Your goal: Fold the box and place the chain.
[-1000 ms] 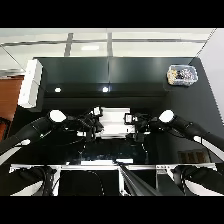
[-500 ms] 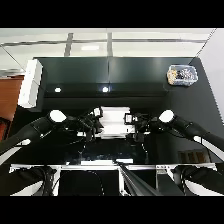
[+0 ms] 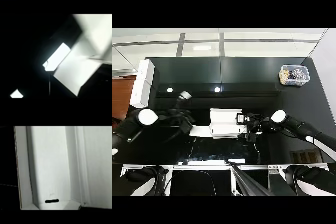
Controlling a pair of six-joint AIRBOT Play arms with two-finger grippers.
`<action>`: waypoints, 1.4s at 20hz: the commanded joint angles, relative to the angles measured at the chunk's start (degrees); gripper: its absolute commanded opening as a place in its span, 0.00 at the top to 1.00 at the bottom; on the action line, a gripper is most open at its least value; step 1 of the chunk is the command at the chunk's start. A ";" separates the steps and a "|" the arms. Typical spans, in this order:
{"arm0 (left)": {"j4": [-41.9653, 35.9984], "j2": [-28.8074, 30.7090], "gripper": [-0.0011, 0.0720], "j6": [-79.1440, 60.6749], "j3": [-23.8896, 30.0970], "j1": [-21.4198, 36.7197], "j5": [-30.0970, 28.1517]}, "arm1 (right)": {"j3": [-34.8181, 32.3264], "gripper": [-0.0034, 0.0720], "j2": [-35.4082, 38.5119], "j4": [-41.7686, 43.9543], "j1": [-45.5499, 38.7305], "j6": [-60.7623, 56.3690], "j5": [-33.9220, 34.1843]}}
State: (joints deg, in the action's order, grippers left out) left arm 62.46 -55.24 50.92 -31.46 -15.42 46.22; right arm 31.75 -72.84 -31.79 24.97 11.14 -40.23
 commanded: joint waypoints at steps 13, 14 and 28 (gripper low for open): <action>-27.50 -17.68 0.94 12.74 4.46 14.38 16.35 | 0.04 0.37 -0.04 0.00 0.02 0.00 -0.02; -28.81 -18.58 0.94 10.64 3.74 12.81 16.98 | 0.04 0.37 -0.04 0.00 0.02 0.00 -0.02; -30.47 -21.38 0.08 6.78 -6.14 8.09 24.94 | 0.04 0.37 -0.04 0.02 0.02 0.00 -0.02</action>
